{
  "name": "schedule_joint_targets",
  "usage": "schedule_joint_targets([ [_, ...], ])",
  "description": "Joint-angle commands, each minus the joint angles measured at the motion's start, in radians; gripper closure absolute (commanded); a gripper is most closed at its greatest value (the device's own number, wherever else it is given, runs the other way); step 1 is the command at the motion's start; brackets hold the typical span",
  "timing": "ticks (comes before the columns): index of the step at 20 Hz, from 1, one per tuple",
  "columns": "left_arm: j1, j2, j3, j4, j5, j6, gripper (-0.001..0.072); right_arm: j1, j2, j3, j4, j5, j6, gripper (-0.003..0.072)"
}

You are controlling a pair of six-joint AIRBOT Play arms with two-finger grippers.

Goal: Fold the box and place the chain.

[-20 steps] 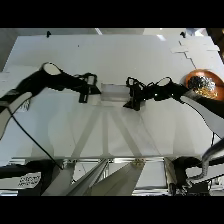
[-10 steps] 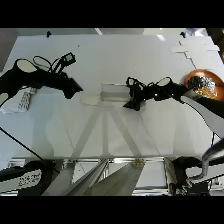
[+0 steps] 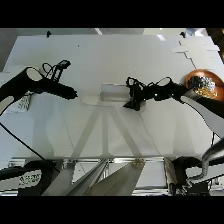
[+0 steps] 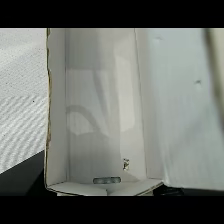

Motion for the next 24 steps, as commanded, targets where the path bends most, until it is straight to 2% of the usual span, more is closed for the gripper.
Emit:
schedule_joint_targets([
  [1,-0.037,-0.036,-0.004,0.012,0.035,-0.094,0.0708,0.001,0.000,0.001,0.000,0.000,0.000,0.0227],
  [4,-0.068,-0.089,-0.004,-0.028,0.032,-0.094,0.0707,0.001,0.000,0.001,0.000,0.000,0.000,0.0227],
  [10,-0.089,-0.091,-0.004,-0.295,0.023,0.048,0.0707,0.001,0.000,0.001,0.000,0.000,0.000,0.0227],
  [21,-0.151,-0.134,-0.004,-0.334,0.047,0.050,0.0705,0.001,0.000,0.001,0.000,0.000,0.000,0.0227],
  [24,-0.147,-0.128,-0.004,-0.406,0.040,0.101,0.0703,0.001,0.000,0.001,0.000,0.000,0.000,0.0227],
])
